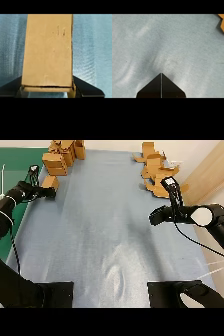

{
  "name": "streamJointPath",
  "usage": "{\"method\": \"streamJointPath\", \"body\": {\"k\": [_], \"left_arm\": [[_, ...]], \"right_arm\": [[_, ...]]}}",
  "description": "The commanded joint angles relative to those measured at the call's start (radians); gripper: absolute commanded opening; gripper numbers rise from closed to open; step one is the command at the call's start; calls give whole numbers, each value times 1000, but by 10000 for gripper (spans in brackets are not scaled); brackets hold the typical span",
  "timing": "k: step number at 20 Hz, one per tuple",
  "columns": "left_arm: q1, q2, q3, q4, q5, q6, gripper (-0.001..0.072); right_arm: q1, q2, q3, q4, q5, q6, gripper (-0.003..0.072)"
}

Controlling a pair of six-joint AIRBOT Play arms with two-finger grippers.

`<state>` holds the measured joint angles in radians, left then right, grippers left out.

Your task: Fold the box.

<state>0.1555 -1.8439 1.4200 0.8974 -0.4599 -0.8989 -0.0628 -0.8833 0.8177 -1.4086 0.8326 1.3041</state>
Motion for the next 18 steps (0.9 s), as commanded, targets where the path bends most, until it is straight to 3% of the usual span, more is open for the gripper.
{"method": "streamJointPath", "body": {"k": [1, 8, 18], "left_arm": [[1, -11, 9, 5, 2, -11, 664], [0, 28, 10, 42, 3, -6, 701], [-10, 254, 9, 118, -68, -7, 702]], "right_arm": [[0, -3, -1, 4, 0, 5, 4], [0, -3, -1, 4, 0, 5, 4], [0, -3, 0, 3, -1, 5, 5]]}}
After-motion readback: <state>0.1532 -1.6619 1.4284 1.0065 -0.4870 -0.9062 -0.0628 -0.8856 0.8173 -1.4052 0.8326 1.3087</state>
